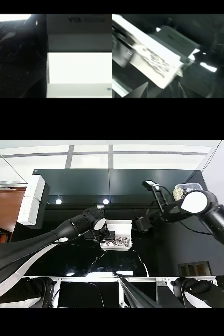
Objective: Fold the box and place the chain.
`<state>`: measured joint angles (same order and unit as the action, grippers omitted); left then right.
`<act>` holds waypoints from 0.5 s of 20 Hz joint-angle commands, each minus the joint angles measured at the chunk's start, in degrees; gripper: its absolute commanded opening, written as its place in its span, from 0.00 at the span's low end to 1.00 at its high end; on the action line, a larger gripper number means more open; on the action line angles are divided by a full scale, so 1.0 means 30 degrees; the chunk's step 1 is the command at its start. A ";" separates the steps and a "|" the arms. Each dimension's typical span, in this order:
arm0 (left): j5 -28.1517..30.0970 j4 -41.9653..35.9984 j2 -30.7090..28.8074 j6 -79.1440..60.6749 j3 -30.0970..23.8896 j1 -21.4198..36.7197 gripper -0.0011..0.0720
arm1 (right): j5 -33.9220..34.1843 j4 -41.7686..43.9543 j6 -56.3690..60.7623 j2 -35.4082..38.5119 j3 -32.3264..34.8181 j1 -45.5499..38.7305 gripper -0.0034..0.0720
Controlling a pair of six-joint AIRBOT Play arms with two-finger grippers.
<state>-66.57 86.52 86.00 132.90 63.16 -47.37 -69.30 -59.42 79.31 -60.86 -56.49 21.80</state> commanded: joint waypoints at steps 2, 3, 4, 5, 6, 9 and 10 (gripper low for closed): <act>-0.0044 -0.0007 0.0000 0.0000 0.0015 0.0015 0.05 | 0.1071 -0.1195 -0.4743 0.0816 0.2572 -0.1945 0.65; -0.0036 -0.0007 0.0000 -0.0007 0.0015 0.0015 0.05 | 0.2098 -0.0561 -0.7147 0.0816 0.3927 -0.2055 0.65; -0.0036 -0.0007 0.0000 -0.0007 0.0015 0.0015 0.05 | 0.3308 0.0219 -0.9369 0.0809 0.5238 -0.1982 0.65; -0.0051 -0.0015 0.0000 -0.0007 0.0015 0.0007 0.05 | 0.4779 0.1195 -1.1978 0.0787 0.6484 -0.1770 1.00; -0.0058 -0.0015 0.0000 -0.0007 0.0015 0.0007 0.05 | 0.5982 0.1668 -1.4651 0.0787 0.7351 -0.1413 1.00; -0.0051 -0.0007 0.0000 0.0000 0.0015 0.0007 0.05 | 0.7876 0.2310 -2.1405 0.0087 0.8386 -0.0605 1.00; -0.0036 -0.0007 0.0000 -0.0007 0.0015 0.0007 0.05 | 0.8262 0.3330 -2.2819 -0.0495 0.8386 -0.0656 1.00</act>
